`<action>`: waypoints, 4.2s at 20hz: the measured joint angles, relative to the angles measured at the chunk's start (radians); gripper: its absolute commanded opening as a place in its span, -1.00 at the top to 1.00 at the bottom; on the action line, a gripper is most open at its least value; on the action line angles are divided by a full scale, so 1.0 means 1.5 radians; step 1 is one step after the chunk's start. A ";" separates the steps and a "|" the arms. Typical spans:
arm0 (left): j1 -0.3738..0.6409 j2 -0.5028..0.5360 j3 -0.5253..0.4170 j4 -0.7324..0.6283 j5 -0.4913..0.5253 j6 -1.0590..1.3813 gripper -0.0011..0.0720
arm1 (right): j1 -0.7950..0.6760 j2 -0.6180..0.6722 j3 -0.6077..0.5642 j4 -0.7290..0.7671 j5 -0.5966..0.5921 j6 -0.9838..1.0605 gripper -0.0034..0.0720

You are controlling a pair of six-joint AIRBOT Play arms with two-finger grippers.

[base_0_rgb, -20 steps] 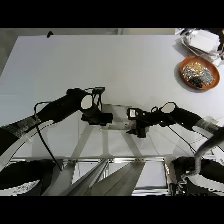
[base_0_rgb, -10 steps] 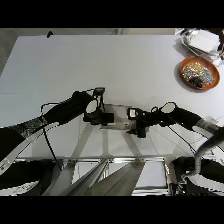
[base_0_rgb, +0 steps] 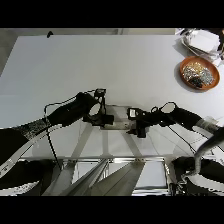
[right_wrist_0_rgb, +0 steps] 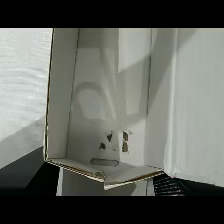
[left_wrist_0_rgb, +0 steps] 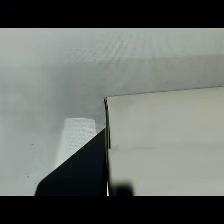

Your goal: Fold the box and place the chain.

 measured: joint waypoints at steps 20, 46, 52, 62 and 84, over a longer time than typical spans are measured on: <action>0.005 0.016 -0.001 -0.016 -0.030 -0.001 0.65 | 0.000 0.000 0.000 0.001 -0.001 0.003 -0.10; 0.320 0.344 -0.313 -0.308 0.111 1.405 -0.96 | 0.000 0.000 0.000 0.001 -0.001 0.003 -0.10; 0.339 0.245 -0.331 -0.542 0.097 1.677 -0.96 | 0.000 0.000 0.000 0.001 -0.001 0.003 -0.10; 0.340 0.156 -0.333 -0.610 0.120 1.749 -0.96 | 0.000 0.000 0.000 0.001 -0.001 0.003 -0.10; 0.292 0.134 -0.330 -0.656 0.139 1.786 -0.96 | 0.000 0.000 0.000 0.001 -0.001 0.003 -0.10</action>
